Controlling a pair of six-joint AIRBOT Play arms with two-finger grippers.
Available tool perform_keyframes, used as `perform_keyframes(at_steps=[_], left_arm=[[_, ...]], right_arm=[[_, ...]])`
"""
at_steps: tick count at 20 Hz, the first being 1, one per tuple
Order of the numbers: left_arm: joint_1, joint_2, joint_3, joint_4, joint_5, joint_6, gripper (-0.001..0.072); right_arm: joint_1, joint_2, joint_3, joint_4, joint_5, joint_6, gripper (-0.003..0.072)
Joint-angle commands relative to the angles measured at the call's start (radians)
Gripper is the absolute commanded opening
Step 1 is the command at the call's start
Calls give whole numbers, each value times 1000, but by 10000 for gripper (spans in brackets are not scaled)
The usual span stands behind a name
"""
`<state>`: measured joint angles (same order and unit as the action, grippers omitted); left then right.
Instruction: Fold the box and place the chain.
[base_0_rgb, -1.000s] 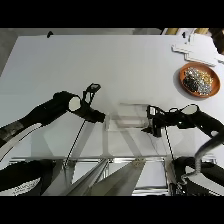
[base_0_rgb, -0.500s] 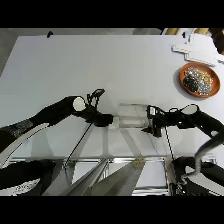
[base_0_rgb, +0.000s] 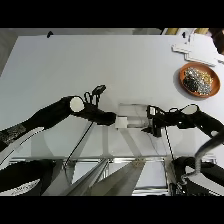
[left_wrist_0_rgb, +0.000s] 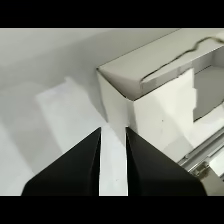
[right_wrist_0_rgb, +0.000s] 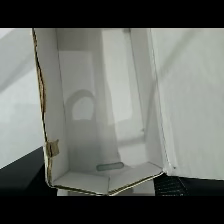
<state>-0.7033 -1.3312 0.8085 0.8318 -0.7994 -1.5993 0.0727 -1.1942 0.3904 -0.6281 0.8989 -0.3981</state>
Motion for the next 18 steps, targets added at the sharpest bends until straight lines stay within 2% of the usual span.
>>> perform_keyframes(at_steps=[1, 2, 7, 8, 10, 14, 18], left_arm=[[-12, 6, 18, -20, 25, 3, 178], [-12, 6, 29, -20, 25, 3, 213], [-20, -2, 48, -19, 24, 2, 228], [-23, -7, 48, -19, 23, 2, 292], [-34, -18, 48, -19, 26, 2, 334], [-59, -38, 73, 37, 24, -89, 348], [-103, -93, 144, 158, -16, -235, 349]], right_arm=[[0, 0, 0, 0, 1, 0, 358], [0, 0, 0, 0, 1, 0, 358], [0, 0, 0, 0, 1, 0, 358], [0, 0, 0, 0, 1, 0, 358], [0, 0, 0, 0, 1, 0, 358], [0, 0, 0, 0, 2, 0, 358], [0, 0, 0, 0, 2, 0, 358]])
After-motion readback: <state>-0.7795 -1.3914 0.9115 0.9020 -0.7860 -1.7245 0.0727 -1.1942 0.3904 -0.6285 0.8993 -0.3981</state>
